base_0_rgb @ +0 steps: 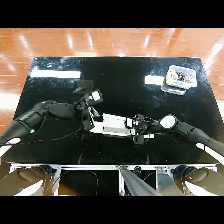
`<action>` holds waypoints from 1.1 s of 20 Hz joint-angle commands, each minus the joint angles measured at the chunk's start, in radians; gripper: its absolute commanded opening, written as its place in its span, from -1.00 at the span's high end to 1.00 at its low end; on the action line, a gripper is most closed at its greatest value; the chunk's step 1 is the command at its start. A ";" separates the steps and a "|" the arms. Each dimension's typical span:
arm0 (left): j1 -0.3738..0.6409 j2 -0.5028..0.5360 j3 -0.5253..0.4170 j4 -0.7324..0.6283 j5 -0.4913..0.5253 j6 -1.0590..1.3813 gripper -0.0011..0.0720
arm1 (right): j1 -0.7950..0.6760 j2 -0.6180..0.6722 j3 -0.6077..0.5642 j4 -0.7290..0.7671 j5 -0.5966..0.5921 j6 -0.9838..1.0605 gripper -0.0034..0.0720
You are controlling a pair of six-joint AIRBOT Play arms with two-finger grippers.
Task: Fold the box and place the chain.
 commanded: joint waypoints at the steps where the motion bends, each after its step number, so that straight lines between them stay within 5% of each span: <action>1: 0.117 0.039 0.000 0.003 0.081 -0.203 0.93 | 0.001 0.000 0.000 0.000 0.000 0.000 -0.53; 8: 0.414 0.037 0.000 0.063 0.363 -0.419 0.93 | 0.001 0.000 0.000 0.000 0.000 0.000 -0.53; 15: 0.483 0.001 -0.095 0.084 0.343 -0.633 0.93 | 0.001 0.000 0.000 0.000 0.000 0.000 -0.53; 22: 0.420 -0.150 -0.136 -0.102 0.301 -0.705 0.93 | 0.001 0.000 0.000 0.000 0.000 0.000 -0.53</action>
